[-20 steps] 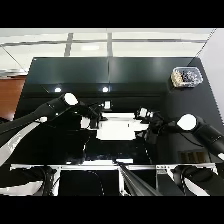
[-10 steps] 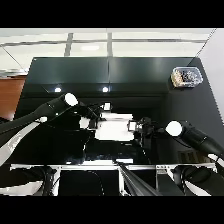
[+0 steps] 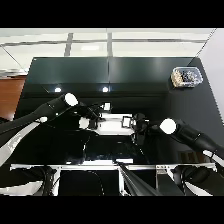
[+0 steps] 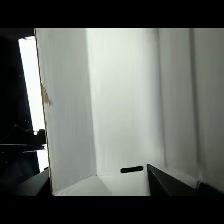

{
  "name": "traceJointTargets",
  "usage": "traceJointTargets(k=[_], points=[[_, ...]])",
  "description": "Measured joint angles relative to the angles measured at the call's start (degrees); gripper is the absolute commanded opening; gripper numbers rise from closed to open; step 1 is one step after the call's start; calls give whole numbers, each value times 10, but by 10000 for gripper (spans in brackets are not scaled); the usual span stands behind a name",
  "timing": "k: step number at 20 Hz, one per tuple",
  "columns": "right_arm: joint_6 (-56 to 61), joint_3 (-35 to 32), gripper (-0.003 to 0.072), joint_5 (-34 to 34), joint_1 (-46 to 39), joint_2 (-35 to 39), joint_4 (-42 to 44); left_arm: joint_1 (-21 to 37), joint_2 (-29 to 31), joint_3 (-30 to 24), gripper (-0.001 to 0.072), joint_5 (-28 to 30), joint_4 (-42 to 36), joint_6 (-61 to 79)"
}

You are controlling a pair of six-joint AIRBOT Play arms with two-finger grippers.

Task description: Fold the box and place the chain.

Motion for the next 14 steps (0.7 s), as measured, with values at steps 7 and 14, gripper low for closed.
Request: traceJointTargets(k=[7, 14], points=[[1, 59, 625, 61, -64, -1, -15, -1, 0, 0, 31, 2, -49, -19], [-10, 66, 626, 61, -93, -6, -1, -2, 0, 0, 31, 2, -59, -21]])
